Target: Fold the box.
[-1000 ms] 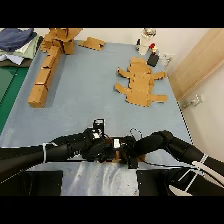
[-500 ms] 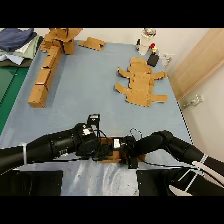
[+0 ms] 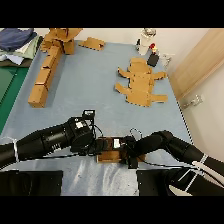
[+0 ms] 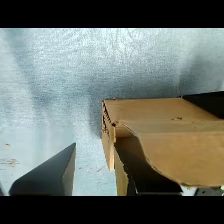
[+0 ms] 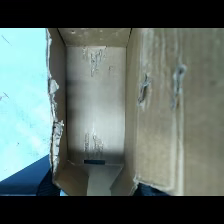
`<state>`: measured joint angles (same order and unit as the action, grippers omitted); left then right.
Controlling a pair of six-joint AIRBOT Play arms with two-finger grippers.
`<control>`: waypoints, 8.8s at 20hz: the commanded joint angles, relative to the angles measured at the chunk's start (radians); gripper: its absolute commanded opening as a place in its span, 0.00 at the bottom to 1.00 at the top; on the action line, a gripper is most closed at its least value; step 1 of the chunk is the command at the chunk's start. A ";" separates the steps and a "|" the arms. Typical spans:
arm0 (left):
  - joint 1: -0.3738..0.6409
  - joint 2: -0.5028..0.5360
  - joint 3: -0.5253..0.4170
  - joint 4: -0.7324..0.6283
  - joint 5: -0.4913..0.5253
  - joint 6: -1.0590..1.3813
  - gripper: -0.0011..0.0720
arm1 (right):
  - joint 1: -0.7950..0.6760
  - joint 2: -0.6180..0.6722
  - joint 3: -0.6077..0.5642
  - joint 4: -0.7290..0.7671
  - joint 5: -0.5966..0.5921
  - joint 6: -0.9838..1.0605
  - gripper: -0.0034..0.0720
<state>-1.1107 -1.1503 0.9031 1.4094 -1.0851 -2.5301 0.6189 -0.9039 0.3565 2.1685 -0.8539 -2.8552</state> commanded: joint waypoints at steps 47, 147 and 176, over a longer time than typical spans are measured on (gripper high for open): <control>0.383 0.216 -0.642 -1.222 0.610 2.855 1.00 | 0.000 0.000 0.001 0.000 0.000 0.000 0.73; 0.189 0.109 -0.556 -1.117 0.691 2.713 0.84 | -0.028 0.100 0.068 -0.203 -0.090 0.234 1.00; 0.189 0.109 -0.556 -1.117 0.692 2.713 0.84 | -0.054 0.094 0.113 0.117 0.106 1.547 0.05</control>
<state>-0.9218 -1.0409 0.3458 0.2924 -0.3943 0.1829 0.5842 -0.7265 0.4435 2.2581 -0.7853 -1.2510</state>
